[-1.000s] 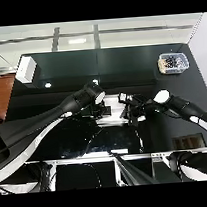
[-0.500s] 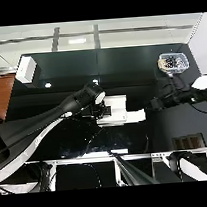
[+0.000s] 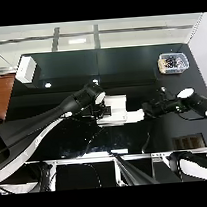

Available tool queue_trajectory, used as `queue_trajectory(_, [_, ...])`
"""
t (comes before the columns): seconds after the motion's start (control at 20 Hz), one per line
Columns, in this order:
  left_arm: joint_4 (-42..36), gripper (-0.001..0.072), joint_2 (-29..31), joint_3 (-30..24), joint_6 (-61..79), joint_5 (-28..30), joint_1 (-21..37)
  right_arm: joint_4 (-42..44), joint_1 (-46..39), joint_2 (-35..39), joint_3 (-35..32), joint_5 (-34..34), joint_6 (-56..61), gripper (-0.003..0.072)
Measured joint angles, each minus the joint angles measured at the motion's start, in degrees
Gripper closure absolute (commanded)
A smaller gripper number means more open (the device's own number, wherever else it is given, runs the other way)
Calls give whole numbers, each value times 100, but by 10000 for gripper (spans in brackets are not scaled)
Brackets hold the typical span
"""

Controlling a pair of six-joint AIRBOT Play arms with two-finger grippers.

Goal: Fold the box and place the chain.

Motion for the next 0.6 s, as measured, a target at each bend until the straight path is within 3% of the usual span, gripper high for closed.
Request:
queue_trajectory(0.05, [0,684,0,0,0,0,0,195,109,-66,39,57,-210,535])
queue_trajectory(0.1, [0,684,0,0,-2,-2,0,330,186,-118,114,90,-376,262])
queue_trajectory(0.15, [0,684,0,0,0,-2,-2,396,240,-155,210,203,-505,147])
queue_trajectory(0.3, [0,684,0,0,-2,-4,0,514,345,-212,560,682,-732,150])
queue_trajectory(0.35, [0,684,0,0,-2,-4,0,533,389,-223,671,815,-748,182])
queue_trajectory(0.4, [0,684,0,0,-2,-4,0,551,442,-234,758,892,-734,285])
queue_trajectory(0.5, [2,684,0,0,-2,-7,0,553,584,-240,922,955,-616,301])
queue_trajectory(0.55, [0,684,0,0,-2,-7,0,501,678,-243,1008,968,-553,386])
queue_trajectory(0.6, [2,684,0,0,-2,-4,0,422,767,-245,1091,970,-444,386])
